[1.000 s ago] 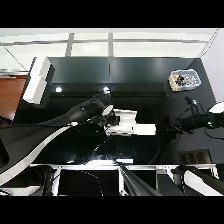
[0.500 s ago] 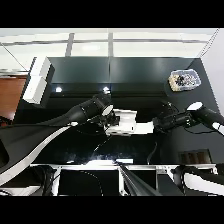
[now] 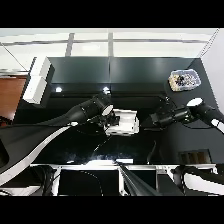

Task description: Fold the box and place the chain.

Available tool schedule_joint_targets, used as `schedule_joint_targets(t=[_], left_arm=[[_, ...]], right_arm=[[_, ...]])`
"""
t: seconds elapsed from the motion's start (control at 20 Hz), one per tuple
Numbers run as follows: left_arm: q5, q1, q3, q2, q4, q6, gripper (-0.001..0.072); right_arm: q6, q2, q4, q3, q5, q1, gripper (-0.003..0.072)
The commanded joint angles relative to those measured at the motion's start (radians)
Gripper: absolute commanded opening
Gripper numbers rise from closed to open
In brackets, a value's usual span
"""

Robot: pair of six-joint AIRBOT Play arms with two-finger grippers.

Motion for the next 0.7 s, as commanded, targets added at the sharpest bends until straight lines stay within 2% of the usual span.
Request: schedule_joint_targets(t=[0.0, 0.35, 0.65], left_arm=[[0.0, 0.001, 0.001, 0.0, 0.001, 0.0, 0.003], [0.0, 0.001, 0.001, 0.0, 0.001, 0.0, 0.003], [0.001, 0.001, 0.001, 0.0, 0.004, 0.0, 0.003]], right_arm=[[-0.004, 0.0, 0.027, 0.01, 0.0, 0.056, 0.0681], [0.212, 0.0, 0.011, 0.115, -0.212, 0.258, 0.068], [0.6, 0.004, -0.365, 0.234, -0.28, 0.463, 0.0679]])
